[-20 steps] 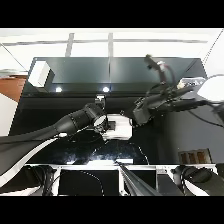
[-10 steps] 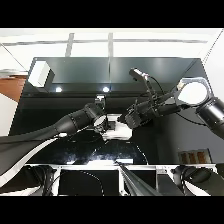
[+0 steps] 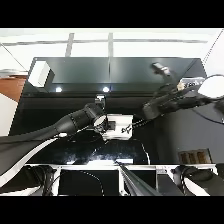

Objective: Fold the box and place the chain.

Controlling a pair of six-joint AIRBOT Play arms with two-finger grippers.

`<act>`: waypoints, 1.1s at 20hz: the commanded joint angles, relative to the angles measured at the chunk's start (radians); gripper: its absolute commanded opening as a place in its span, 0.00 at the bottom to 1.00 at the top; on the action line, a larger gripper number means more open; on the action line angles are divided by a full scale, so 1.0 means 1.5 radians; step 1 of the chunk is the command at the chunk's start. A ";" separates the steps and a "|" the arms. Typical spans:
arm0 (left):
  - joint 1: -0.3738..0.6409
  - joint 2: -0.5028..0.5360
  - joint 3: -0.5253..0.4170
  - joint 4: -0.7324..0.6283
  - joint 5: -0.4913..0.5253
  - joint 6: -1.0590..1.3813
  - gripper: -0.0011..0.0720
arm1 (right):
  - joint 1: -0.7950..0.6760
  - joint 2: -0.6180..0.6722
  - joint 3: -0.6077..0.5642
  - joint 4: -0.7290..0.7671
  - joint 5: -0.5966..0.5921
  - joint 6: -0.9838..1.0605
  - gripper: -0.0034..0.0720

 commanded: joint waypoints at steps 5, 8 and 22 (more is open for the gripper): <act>0.000 0.000 0.000 0.000 0.000 0.000 0.06 | -0.270 -0.016 -0.201 -0.173 -0.329 0.094 0.99; 0.000 0.000 0.000 0.000 -0.002 0.000 0.06 | -0.281 -0.113 -0.196 -0.174 -0.469 0.212 0.99; 0.000 0.000 0.000 0.000 -0.002 0.000 0.06 | -0.286 -0.291 -0.073 -0.137 -0.494 0.294 0.11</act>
